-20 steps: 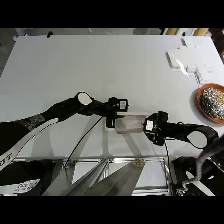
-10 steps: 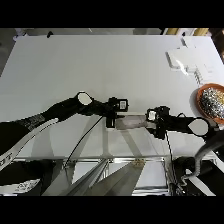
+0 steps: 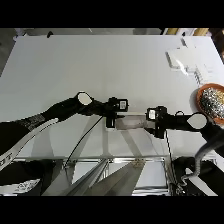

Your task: Fold the box and place the chain.

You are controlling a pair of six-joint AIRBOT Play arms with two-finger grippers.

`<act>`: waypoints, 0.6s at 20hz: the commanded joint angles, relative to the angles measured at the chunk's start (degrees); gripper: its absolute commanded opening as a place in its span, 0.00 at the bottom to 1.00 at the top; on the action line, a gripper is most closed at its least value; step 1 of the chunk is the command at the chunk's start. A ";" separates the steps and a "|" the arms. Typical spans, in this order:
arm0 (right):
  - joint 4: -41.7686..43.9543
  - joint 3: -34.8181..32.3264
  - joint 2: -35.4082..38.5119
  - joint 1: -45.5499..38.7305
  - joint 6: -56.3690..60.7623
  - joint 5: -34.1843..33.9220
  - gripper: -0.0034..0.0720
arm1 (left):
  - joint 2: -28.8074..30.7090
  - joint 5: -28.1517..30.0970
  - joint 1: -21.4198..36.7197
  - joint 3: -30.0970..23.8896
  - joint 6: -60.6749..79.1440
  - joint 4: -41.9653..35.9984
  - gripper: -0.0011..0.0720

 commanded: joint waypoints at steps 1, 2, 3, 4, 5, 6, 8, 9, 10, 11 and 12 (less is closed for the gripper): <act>4.07 0.02 -2.43 -3.54 -7.76 1.62 0.91 | 0.02 0.02 0.00 0.00 0.02 0.02 0.03; 6.62 0.02 -3.34 -3.61 -11.17 2.01 0.91 | 0.02 0.02 0.00 0.00 0.02 0.02 0.03; 9.29 0.02 -4.11 -3.61 -14.49 2.67 0.91 | 0.02 0.02 0.00 0.00 0.02 0.02 0.03; 11.89 0.02 -5.05 -3.61 -17.94 3.28 0.91 | 0.02 0.02 -0.02 0.00 0.02 0.02 0.03; 13.38 0.02 -5.88 -3.61 -19.76 3.32 0.91 | 0.02 0.02 0.00 0.00 0.02 0.00 0.03; 14.21 0.02 -6.80 -3.63 -19.98 3.32 0.91 | 0.02 0.02 0.00 0.00 0.02 0.02 0.03; 14.95 0.02 -8.83 -4.00 -19.98 3.65 0.91 | 0.02 0.02 0.00 0.00 0.02 0.02 0.03; 15.08 0.02 -9.92 -4.63 -19.96 4.44 0.91 | 0.02 0.02 0.00 0.00 0.02 0.00 0.03; 14.86 0.02 -10.91 -5.35 -19.91 5.11 0.91 | 0.02 0.02 0.00 0.00 0.02 0.00 0.03; 14.80 0.02 -11.54 -5.90 -19.93 5.29 0.91 | 0.02 0.02 0.00 0.00 0.02 0.02 0.03; 14.82 0.02 -11.93 -6.27 -19.91 5.35 0.91 | 0.02 0.02 -0.02 0.00 0.02 0.02 0.03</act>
